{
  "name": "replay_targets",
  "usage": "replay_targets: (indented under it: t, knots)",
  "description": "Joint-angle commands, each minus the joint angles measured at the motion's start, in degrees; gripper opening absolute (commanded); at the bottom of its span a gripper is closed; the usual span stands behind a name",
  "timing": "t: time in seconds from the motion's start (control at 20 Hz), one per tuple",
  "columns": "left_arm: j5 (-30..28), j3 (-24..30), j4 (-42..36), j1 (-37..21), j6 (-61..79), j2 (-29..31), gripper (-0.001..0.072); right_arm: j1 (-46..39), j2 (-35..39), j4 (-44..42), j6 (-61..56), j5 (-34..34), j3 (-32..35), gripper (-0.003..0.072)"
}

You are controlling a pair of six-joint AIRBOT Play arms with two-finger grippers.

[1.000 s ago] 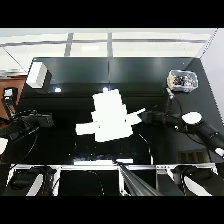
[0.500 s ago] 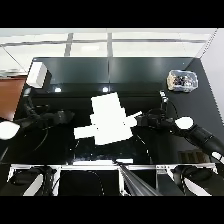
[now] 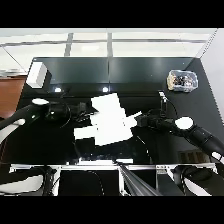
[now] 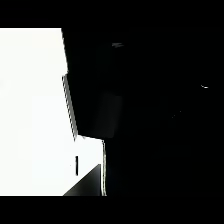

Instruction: Fold the box and place the chain.

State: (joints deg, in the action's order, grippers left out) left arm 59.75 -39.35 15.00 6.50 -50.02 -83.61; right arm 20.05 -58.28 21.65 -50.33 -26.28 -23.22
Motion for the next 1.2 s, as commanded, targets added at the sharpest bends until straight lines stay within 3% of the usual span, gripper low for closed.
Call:
replay_targets:
  t: [0.0,0.1,0.2,0.25,0.3,0.4,0.75,0.85,0.95,1.0,1.05,1.1,1.15]
  knots:
    - [9.0,-8.7,0.5,3.2,3.3,-9.0,0.0703,0.1,0.0,0.0,0.0,-0.3,0.0,0.0012]
    - [16.2,-14.4,5.7,4.5,3.2,-13.2,0.0673,0.1,0.0,0.0,0.0,-0.4,0.0,0.0012]
    - [25.2,-19.3,9.1,5.5,3.7,-17.0,0.0496,0.1,0.0,0.0,0.0,-0.6,0.0,0.0012]
    - [27.5,-21.2,12.0,6.0,3.7,-18.1,0.044,0.1,0.0,0.0,0.0,-0.7,0.0,0.0012]
    - [27.9,-22.6,15.9,6.4,3.8,-18.6,0.0394,0.1,0.0,0.0,0.0,-0.7,0.0,0.0012]
    - [27.5,-24.8,21.9,7.5,4.8,-18.5,0.0393,0.1,0.0,0.0,0.0,-0.7,0.0,0.0012]
    - [22.2,-27.5,23.4,7.8,5.0,-18.6,0.0383,0.1,0.0,0.0,0.0,-0.7,0.0,0.0012]
    - [21.9,-27.5,23.3,7.8,6.5,-18.6,0.0325,0.1,0.0,0.0,0.0,-0.7,0.0,0.0012]
    - [22.2,-27.5,22.8,7.8,9.2,-18.6,0.0218,0.1,0.0,0.0,0.0,-0.7,0.0,0.0012]
    - [22.9,-27.5,21.8,7.8,11.6,-18.6,0.0209,0.1,0.0,0.0,0.0,-0.7,0.0,0.0012]
    - [23.4,-27.5,20.7,7.8,13.4,-18.6,0.0107,0.1,0.0,0.0,0.0,-0.9,0.0,0.0012]
    - [23.6,-27.5,19.8,7.6,14.5,-18.6,0.0101,0.1,0.0,0.2,0.1,-0.9,0.0,0.0012]
    - [24.0,-27.5,19.0,7.3,15.8,-18.6,0.0044,0.1,0.0,1.2,0.0,-0.9,0.0,0.0015]
